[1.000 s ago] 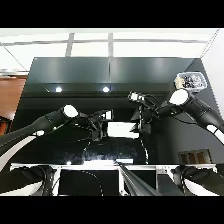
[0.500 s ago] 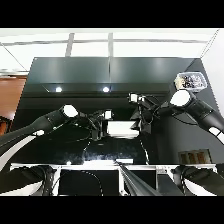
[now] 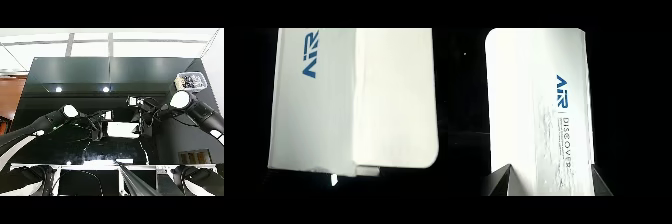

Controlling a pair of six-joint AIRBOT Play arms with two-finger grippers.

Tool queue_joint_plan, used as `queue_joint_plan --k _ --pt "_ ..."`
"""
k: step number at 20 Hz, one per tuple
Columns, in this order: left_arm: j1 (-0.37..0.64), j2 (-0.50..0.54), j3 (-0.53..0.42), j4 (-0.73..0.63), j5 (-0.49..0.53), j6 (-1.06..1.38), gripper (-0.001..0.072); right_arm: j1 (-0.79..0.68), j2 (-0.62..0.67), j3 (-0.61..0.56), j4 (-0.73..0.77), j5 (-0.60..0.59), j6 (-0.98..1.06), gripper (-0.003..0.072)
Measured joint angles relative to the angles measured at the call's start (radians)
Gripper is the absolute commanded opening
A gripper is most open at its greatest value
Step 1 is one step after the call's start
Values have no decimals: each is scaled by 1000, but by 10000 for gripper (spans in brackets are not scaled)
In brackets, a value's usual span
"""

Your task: Fold the box and place the chain.

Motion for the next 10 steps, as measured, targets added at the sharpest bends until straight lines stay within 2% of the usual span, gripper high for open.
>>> queue_joint_plan --k 4,5,6,9,10 --pt "0 0 0 0 0 0 492 4 0 0 -6 -12 29 593" --pt "0 0 0 0 0 0 492 5 0 0 -8 -21 33 558" --pt "0 0 0 -1 0 0 492 5 0 0 -8 -27 36 441" --pt "0 0 0 -1 2 -1 492 6 0 0 -10 -38 45 439" --pt "0 0 0 -1 2 -3 492 5 0 0 -10 -39 53 411"
